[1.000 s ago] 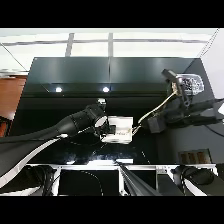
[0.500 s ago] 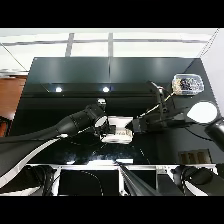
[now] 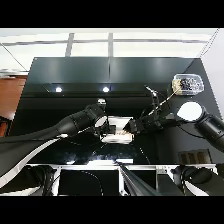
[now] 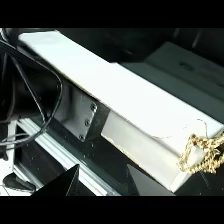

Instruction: Fold the box and place the chain.

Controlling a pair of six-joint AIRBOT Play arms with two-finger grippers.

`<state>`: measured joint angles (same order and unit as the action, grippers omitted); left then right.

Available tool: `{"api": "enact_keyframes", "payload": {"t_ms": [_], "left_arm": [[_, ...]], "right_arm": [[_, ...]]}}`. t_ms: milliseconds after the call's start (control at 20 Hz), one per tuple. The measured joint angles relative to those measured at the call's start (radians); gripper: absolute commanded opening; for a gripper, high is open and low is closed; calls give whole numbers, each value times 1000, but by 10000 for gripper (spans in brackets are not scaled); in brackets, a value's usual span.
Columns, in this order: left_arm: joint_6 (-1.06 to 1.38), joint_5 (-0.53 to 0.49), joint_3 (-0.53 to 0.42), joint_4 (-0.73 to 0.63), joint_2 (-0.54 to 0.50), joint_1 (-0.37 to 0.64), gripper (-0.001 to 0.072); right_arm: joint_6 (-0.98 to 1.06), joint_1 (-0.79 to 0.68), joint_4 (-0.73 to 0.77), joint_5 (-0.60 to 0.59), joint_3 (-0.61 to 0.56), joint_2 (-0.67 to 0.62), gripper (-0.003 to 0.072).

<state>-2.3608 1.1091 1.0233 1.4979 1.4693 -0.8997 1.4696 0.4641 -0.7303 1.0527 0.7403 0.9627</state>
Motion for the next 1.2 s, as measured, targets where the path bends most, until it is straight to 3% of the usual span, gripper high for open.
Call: {"api": "enact_keyframes", "payload": {"t_ms": [200, 350, 400, 450, 500, 700, 950, 1100, 1150, 1200], "left_arm": [[0, 0, 0, 0, 0, 0, 33], [0, 0, 0, 0, 0, 0, 33], [0, 0, 0, 0, 0, 0, 33], [0, 0, 0, 0, 0, 0, 33], [0, 0, 0, 0, 0, 0, 33], [0, 0, 0, 0, 0, 0, 33], [0, 0, 0, 0, 0, 0, 33], [0, 0, 0, 0, 0, 0, 33], [0, 0, 0, 0, 0, 0, 33], [0, 0, 0, 0, 0, 0, 33]], "right_arm": [[-3, -139, -58, 16, 0, -42, 348], [77, -267, -279, -68, -9, -55, 351], [135, -304, -373, -119, -12, -50, 451], [195, -343, -458, -174, -15, -35, 679], [237, -375, -514, -227, -18, -14, 703], [340, -471, -592, -411, 11, 142, 702], [470, -524, -605, -476, 132, 360, 699], [520, -535, -605, -488, 195, 454, 472], [528, -538, -607, -491, 213, 479, 471], [536, -541, -609, -492, 229, 499, 419]]}}
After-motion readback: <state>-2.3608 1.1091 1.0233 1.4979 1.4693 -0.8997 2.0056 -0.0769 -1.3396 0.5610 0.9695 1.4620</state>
